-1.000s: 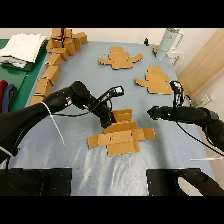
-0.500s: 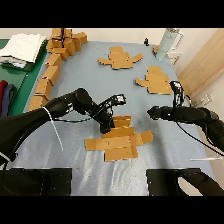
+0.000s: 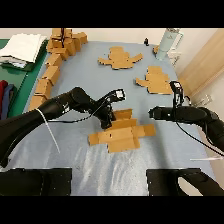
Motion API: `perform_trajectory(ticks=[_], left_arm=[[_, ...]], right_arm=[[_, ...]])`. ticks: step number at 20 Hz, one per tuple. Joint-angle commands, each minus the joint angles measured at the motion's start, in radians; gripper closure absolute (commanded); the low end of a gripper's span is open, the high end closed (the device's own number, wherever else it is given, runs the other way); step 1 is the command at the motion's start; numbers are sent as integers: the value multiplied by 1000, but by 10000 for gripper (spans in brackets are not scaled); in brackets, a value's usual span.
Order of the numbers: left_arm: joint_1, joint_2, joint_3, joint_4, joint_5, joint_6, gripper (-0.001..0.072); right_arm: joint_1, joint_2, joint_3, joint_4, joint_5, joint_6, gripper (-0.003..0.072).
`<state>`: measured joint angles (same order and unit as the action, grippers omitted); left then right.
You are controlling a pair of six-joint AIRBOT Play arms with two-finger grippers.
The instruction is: Fold the box.
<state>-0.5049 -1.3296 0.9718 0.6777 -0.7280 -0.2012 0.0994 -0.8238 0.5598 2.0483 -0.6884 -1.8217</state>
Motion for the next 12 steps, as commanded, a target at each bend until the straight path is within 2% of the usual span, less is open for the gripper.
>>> perform_trajectory(ticks=[1, 6, 12], left_arm=[[-2, 14, -2, 0, 17, 61, 699], [-53, 11, -45, 0, 76, 59, 699], [-63, -5, -89, -5, 85, 52, 699]], right_arm=[[0, 0, 1, 3, -2, 0, 682], [0, 0, 1, 17, 0, 0, 682], [0, 0, 1, 17, 0, -1, 682]])
